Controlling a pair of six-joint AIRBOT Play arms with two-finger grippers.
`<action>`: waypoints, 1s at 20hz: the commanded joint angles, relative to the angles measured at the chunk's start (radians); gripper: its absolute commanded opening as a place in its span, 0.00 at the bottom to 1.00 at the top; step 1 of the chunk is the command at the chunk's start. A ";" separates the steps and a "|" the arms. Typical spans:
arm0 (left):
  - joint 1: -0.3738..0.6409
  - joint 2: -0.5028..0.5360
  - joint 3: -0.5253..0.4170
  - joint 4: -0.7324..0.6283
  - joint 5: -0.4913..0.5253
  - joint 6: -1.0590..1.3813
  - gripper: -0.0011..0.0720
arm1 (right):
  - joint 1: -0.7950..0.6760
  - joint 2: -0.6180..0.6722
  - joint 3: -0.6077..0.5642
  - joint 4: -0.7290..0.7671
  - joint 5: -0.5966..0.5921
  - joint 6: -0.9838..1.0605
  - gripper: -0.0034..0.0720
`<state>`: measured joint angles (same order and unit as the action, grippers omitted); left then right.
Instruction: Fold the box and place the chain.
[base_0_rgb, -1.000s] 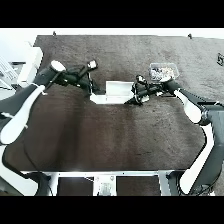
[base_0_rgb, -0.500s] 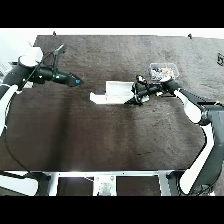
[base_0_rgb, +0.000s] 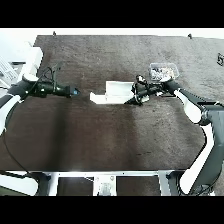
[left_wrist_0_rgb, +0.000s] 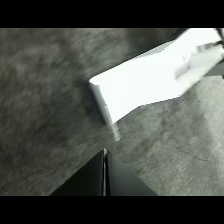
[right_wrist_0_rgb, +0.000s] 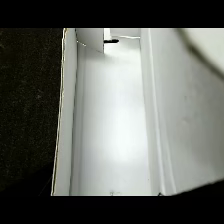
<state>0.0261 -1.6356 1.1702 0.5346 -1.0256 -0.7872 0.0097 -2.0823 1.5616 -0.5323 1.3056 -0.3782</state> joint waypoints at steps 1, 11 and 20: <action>-0.023 -0.044 -0.032 -0.043 0.057 -0.048 0.04 | 0.000 0.000 0.000 0.000 0.000 0.000 0.59; -0.176 -0.196 0.054 -0.048 0.185 -0.138 0.04 | 0.000 0.000 0.000 0.000 0.000 0.000 0.59; -0.251 -0.235 0.126 -0.082 0.209 -0.146 0.04 | 0.000 0.000 0.000 0.000 0.000 0.000 0.59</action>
<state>-0.2062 -1.8648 1.2720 0.4648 -0.8230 -0.9375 0.0097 -2.0823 1.5616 -0.5323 1.3060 -0.3782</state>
